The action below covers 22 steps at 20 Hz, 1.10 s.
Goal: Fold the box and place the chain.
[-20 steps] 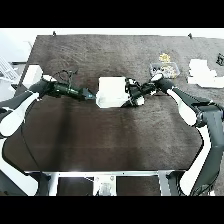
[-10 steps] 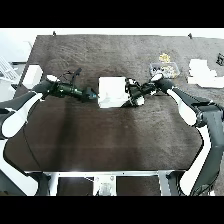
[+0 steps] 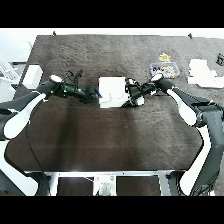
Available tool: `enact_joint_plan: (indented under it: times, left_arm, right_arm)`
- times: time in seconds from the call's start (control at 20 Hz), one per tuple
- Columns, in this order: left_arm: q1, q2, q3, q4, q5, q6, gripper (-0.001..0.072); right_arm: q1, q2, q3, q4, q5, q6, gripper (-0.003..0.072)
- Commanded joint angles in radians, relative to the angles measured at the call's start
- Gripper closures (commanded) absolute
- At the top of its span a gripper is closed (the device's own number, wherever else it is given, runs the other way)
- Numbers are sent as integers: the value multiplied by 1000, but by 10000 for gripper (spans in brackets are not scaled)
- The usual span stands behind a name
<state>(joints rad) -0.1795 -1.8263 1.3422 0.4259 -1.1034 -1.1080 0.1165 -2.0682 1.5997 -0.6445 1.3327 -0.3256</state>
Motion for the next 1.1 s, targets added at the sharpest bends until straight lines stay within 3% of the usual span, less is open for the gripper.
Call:
enact_joint_plan:
  times: [0.0,0.3,1.05]
  left_arm:
    - [-3,0,13,13,8,-31,245]
    - [-56,0,101,187,23,-203,244]
    - [-138,0,187,399,61,-432,244]
  right_arm:
    - [0,0,1,0,0,0,95]
    - [0,0,1,0,0,0,95]
    - [0,0,1,0,0,0,95]
